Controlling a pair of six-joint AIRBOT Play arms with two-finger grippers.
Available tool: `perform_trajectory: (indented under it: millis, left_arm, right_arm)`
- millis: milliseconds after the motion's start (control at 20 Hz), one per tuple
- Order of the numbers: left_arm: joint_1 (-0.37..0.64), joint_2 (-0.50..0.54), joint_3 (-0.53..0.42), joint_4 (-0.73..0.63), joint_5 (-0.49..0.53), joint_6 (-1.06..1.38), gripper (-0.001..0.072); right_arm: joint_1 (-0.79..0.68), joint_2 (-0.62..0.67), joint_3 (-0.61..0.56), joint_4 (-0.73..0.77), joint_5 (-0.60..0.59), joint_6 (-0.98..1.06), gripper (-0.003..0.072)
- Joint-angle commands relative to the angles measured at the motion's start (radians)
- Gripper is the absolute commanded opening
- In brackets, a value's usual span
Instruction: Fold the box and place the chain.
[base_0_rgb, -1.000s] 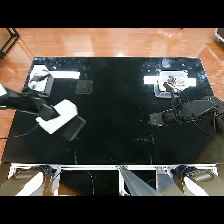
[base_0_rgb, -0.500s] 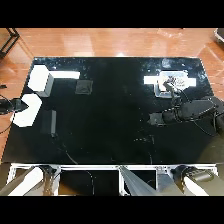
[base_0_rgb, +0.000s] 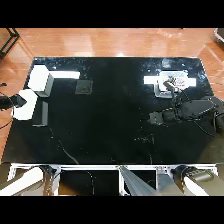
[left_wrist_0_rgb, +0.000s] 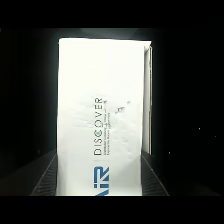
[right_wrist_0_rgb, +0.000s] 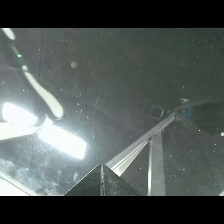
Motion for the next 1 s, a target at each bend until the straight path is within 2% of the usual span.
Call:
perform_trajectory:
  millis: [0,50,200,350,400,450,500,550,650,750,850,950]
  left_arm:
    - [-0.026,-0.05,0.001,-0.055,0.066,0.098,0.0423]
    - [-0.037,-0.052,0.002,-0.037,0.11,0.093,0.0643]
    - [-0.043,-0.028,0.061,-0.007,0.09,0.071,0.0642]
    - [-0.051,0.026,0.146,-0.071,0.017,-0.023,0.0639]
    - [-0.06,0.043,0.174,-0.155,-0.012,-0.087,0.0615]
    - [-0.075,0.062,0.196,-0.247,-0.045,-0.125,0.0484]
    - [-0.101,0.083,0.22,-0.321,-0.09,-0.138,0.0188]
    - [-0.135,0.105,0.241,-0.348,-0.141,-0.133,0.0022]
    - [-0.219,0.166,0.246,-0.322,-0.203,-0.142,0.0021]
    - [-0.322,0.248,0.213,-0.185,-0.256,-0.234,0.002]
    - [-0.43,0.364,0.092,-0.055,-0.22,-0.307,0.0021]
    - [-0.508,0.494,-0.099,-0.005,-0.137,-0.392,0.0021]
  right_arm:
    - [0.0,0.001,0.0,0.0,0.023,0.006,0.0019]
    - [0.0,0.001,0.0,0.0,0.018,0.008,0.0019]
    - [0.0,0.001,0.0,0.0,0.004,0.008,0.0019]
    - [0.0,0.001,0.002,0.012,0.059,0.008,0.0019]
    - [-0.002,0.001,0.011,0.01,0.096,0.008,0.0019]
    - [-0.013,0.001,0.034,0.003,0.121,0.008,0.0019]
    - [-0.036,0.001,0.074,-0.009,0.116,0.008,0.0019]
    - [-0.068,0.005,0.123,-0.031,0.079,0.008,0.0019]
    - [-0.136,0.055,0.202,-0.129,0.008,0.032,0.0018]
    - [-0.178,0.172,0.199,-0.335,0.022,0.16,0.0018]
    - [-0.18,0.292,0.135,-0.49,0.025,0.266,0.0018]
    - [-0.18,0.362,0.018,-0.517,0.05,0.288,0.0019]
